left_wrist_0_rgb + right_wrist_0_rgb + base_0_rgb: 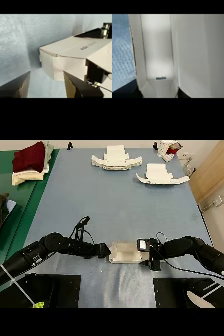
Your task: Fold the box.
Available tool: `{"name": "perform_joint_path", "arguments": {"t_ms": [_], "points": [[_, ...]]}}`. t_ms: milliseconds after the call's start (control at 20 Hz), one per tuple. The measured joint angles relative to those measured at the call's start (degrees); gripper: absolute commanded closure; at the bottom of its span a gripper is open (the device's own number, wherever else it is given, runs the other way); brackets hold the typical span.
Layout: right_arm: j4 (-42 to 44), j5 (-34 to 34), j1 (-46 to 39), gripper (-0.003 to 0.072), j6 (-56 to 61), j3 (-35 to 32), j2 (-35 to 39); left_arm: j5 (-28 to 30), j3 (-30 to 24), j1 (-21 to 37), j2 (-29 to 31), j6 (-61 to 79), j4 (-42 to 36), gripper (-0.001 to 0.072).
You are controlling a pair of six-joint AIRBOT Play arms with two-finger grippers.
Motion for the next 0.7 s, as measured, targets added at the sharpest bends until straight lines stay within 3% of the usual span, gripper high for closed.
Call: {"name": "perform_joint_path", "arguments": {"t_ms": [150,400,700], "points": [[0.0,0.0,0.0,0.0197,0.0,0.0,0.0,1.8,0.1,-2.1,-1.2,1.2,-1.7,0.0123],[0.0,0.0,0.0,0.0197,0.0,0.0,0.0,3.6,1.5,-3.3,-2.0,0.3,-1.9,0.0128],[0.0,0.0,0.0,0.0197,0.0,0.0,0.0,3.7,6.9,-8.5,-5.8,-12.9,9.6,0.0128]]}}
